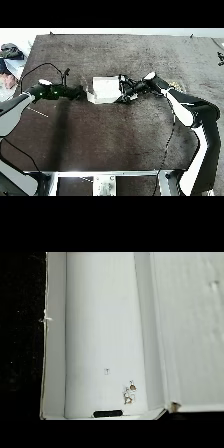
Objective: Fold the box and place the chain.
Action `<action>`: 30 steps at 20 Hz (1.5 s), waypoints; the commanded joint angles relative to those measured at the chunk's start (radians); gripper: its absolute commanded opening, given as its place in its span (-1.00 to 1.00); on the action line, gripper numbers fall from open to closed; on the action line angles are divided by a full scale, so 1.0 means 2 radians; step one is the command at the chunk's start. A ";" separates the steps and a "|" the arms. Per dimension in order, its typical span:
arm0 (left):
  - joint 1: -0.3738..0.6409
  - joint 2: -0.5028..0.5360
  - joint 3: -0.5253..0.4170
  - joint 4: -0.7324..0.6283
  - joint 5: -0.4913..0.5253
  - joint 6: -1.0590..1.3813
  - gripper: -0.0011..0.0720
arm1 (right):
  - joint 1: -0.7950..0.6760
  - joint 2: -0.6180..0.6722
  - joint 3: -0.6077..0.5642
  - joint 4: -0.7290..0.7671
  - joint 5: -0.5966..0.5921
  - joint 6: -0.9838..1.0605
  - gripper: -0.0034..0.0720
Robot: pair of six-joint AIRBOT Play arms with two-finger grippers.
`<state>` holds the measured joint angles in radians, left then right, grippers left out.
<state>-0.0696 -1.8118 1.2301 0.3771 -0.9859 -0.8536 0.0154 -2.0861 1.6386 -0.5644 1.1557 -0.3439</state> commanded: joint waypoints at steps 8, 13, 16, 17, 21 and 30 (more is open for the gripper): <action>-0.002 0.001 0.034 -0.024 -0.061 0.020 -0.38 | 0.000 0.000 0.000 0.000 0.000 0.000 0.08; -0.012 0.001 0.034 -0.018 -0.065 0.013 -0.27 | 0.000 0.000 0.000 0.000 0.000 0.000 0.08; -0.013 0.001 0.035 -0.015 -0.066 0.004 -0.27 | 0.000 0.000 0.000 0.000 0.000 0.000 0.07; -0.013 0.002 0.038 -0.008 -0.066 -0.008 -0.27 | 0.000 0.000 0.000 0.000 0.000 0.000 0.08; -0.028 0.023 0.050 0.077 -0.036 -0.083 -0.27 | 0.000 0.000 0.000 0.000 0.000 0.000 0.07; -0.072 0.029 0.072 0.169 -0.002 -0.188 -0.16 | 0.000 0.000 0.000 0.000 0.000 0.000 0.08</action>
